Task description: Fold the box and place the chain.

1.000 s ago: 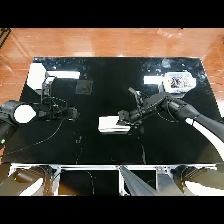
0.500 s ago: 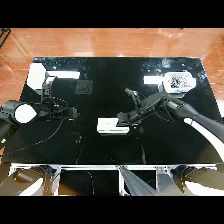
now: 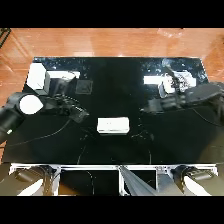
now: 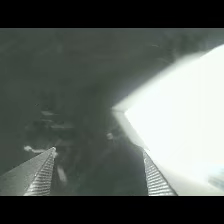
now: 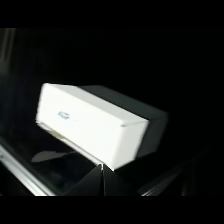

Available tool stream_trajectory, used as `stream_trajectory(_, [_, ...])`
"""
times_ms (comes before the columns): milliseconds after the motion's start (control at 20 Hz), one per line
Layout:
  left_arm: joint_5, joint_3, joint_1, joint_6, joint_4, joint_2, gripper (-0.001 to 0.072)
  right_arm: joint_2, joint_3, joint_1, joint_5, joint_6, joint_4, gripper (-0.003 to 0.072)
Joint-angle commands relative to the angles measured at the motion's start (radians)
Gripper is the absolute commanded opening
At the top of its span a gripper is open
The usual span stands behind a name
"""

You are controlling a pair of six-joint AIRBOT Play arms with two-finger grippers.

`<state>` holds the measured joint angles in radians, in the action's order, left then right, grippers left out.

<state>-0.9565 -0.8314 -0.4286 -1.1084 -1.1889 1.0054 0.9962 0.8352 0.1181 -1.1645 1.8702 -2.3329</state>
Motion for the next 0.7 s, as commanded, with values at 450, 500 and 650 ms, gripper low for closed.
stream_trajectory(450, [0.165,-0.078,-0.311,0.594,0.108,0.258,0.0641,-0.069,-0.119,-0.087,-0.021,-0.005,0.034,0.0027])
stream_trajectory(500, [0.164,-0.078,-0.311,0.607,0.108,0.258,0.0641,-0.069,-0.119,-0.087,-0.018,-0.005,0.034,0.0027])
stream_trajectory(650, [0.156,-0.078,-0.311,0.618,0.097,0.258,0.0632,-0.069,-0.119,-0.087,-0.017,-0.005,0.034,0.0027])
